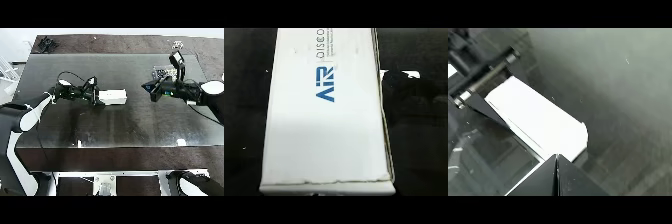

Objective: Fold the box and place the chain.

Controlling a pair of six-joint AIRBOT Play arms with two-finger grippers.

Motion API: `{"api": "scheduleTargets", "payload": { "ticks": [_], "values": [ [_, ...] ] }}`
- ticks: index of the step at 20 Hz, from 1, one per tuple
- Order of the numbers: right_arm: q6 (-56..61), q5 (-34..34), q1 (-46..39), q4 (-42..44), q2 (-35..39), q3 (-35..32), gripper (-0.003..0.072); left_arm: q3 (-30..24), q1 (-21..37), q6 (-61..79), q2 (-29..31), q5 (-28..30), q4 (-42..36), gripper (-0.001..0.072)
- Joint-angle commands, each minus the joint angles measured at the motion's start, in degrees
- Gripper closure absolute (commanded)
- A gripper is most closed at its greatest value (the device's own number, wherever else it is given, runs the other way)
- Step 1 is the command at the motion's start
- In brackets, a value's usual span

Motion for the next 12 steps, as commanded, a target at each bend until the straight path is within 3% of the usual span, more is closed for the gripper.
{"api": "scheduleTargets", "payload": {
  "ticks": [1, 2, 3, 4, 8, 12],
  "values": [
    [0.59, -2.34, -0.26, 0.83, 2.27, -4.98, 0.0681, 0.0, -0.02, -0.02, 0.0, -0.66, 0.0, 0.0355],
    [0.81, -2.34, -0.26, 0.81, 2.27, -5.2, 0.0681, 0.0, 0.0, 0.0, 0.09, -0.46, -0.04, 0.037],
    [1.64, -2.34, -0.26, 0.81, 2.27, -5.2, 0.0681, 0.0, 0.17, -0.24, 0.39, -0.5, -0.02, 0.0645],
    [1.92, -2.34, -0.28, 0.81, 2.27, -5.2, 0.0681, 0.0, 0.48, -0.81, 1.14, -0.39, 0.0, 0.0689],
    [1.9, -2.56, -0.28, 0.61, 2.27, -5.2, 0.0681, -0.02, 2.99, -10.64, 7.76, 7.65, 1.14, 0.0692],
    [2.08, -2.56, -0.28, 0.61, 2.27, -5.2, 0.068, -0.02, 8.13, -25.11, 16.85, 21.66, 2.12, 0.0692]
  ]
}}
